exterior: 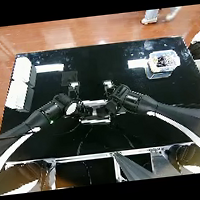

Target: Fold the box and place the chain.

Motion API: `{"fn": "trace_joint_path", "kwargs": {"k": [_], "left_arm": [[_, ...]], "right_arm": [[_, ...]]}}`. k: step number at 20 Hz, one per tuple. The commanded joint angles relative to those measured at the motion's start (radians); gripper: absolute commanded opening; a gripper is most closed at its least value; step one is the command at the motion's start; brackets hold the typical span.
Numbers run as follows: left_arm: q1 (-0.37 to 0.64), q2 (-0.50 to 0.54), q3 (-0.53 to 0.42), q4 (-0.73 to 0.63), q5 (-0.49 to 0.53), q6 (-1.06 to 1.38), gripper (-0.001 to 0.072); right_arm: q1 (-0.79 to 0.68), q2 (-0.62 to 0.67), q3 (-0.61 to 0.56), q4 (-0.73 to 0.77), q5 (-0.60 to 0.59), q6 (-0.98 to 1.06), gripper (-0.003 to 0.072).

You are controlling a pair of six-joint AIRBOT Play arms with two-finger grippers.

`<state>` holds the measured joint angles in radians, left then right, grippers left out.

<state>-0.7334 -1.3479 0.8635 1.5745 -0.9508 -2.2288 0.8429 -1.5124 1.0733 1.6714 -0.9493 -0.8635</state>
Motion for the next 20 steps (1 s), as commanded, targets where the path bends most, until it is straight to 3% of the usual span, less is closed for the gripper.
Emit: {"fn": "trace_joint_path", "kwargs": {"k": [1,13,15,16,18,20], "left_arm": [[0.000,0.000,0.000,-0.006,0.000,0.001,0.0018],[0.000,0.000,0.000,-0.013,0.000,0.001,0.0018],[0.000,0.000,0.000,-0.013,-0.001,0.001,0.0018],[0.000,0.000,0.000,-0.013,-0.001,0.001,0.0018],[0.000,0.000,0.000,-0.013,-0.001,0.001,0.0018],[0.000,0.000,0.000,-0.013,0.000,0.001,0.0018]], "right_arm": [[0.000,-0.001,0.002,0.003,0.003,0.003,0.0232],[-0.001,0.001,0.038,0.016,-0.069,0.016,0.0231],[-0.001,0.001,0.038,0.011,-0.071,0.018,0.0119],[-0.001,0.001,0.038,0.011,-0.071,0.018,0.0116],[-0.001,0.001,0.038,0.011,-0.069,0.017,0.0020],[-0.001,0.001,0.038,0.011,-0.061,0.018,0.0020]]}}
